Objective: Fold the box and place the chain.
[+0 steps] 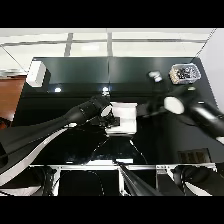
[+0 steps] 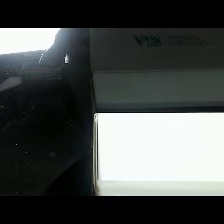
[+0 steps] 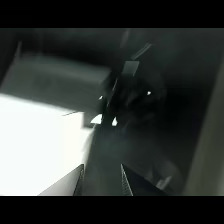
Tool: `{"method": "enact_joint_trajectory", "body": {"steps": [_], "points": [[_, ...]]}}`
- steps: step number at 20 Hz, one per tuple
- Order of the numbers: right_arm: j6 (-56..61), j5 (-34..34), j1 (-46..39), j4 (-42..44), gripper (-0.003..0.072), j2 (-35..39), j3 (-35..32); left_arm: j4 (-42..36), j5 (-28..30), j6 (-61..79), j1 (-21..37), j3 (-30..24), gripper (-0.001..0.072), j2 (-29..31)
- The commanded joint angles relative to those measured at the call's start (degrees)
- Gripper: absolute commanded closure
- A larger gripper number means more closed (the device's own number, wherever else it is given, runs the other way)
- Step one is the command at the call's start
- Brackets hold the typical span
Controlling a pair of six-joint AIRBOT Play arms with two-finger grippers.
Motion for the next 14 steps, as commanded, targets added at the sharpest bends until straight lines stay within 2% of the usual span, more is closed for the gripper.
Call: {"method": "enact_joint_trajectory", "body": {"steps": [1,2,3,6,8,10,14], "points": [[-1.9,-2.9,-6.5,-22.8,0.0380,6.3,0.1,0.2,0.3,0.0,0.0,0.0,0.0678,0.0],[-1.0,-6.7,-10.0,-27.3,0.0112,5.7,-0.7,0.2,0.3,0.3,0.0,0.0,0.0678,0.0],[-1.0,-11.4,-14.0,-27.7,-0.0003,4.4,-1.8,0.2,0.3,0.6,0.0,0.0,0.0678,0.0],[-1.0,-24.5,-27.6,-17.5,-0.0001,-5.1,-2.6,0.2,0.3,0.6,0.1,0.0,0.0679,0.0],[-1.0,-28.6,-34.7,-9.2,-0.0001,-14.5,3.1,0.2,0.3,0.6,0.0,0.0,0.0678,0.0],[-1.7,-24.8,-39.4,-5.0,-0.0001,-25.3,15.6,0.2,0.4,0.6,0.0,0.0,0.0678,0.0],[-10.7,-8.8,-43.7,2.0,-0.0001,-47.0,46.2,0.2,0.5,0.6,0.0,0.0,0.0678,0.0]]}}
